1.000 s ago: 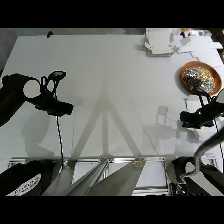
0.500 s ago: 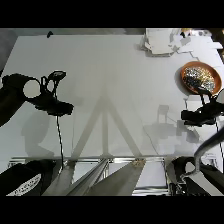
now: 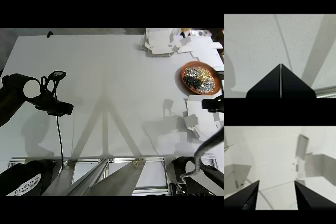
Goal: Fold the box and place the chain.
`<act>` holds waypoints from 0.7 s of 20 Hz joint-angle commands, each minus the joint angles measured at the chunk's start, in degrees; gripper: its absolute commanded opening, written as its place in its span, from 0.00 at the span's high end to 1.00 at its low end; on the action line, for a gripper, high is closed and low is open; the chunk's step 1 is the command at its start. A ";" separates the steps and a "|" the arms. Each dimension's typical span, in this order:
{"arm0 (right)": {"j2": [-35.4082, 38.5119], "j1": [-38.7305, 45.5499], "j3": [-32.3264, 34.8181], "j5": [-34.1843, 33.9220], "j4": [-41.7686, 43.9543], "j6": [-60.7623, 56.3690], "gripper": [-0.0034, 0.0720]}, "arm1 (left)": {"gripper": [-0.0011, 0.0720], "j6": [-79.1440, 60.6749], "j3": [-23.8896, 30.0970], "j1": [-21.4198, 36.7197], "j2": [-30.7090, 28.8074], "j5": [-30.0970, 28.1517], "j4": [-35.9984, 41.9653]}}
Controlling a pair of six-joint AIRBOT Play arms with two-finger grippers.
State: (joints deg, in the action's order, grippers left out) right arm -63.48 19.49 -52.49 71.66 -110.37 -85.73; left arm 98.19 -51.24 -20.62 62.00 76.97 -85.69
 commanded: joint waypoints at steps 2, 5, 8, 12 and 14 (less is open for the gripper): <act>-7.78 9.84 -8.33 -0.59 -8.00 4.33 0.30 | 0.97 -0.02 0.02 0.04 -0.04 0.00 -0.02; -13.86 14.62 -10.19 0.87 -8.94 8.39 0.30 | 0.97 -0.02 0.02 0.04 -0.04 0.00 -0.02; -18.25 16.00 -10.23 2.10 -12.52 10.27 0.30 | 0.97 -0.02 0.02 0.04 -0.04 0.00 -0.02; -22.21 16.00 -10.23 2.05 -13.94 10.78 0.34 | 0.97 -0.02 0.02 0.04 -0.04 0.00 -0.02; -24.44 16.00 -10.23 2.73 -15.63 10.19 0.41 | 0.97 -0.02 0.02 0.04 -0.04 0.00 -0.02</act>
State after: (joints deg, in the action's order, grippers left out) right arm -84.79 35.11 -62.57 73.52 -123.59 -75.57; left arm 98.19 -51.24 -20.62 62.00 76.99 -85.71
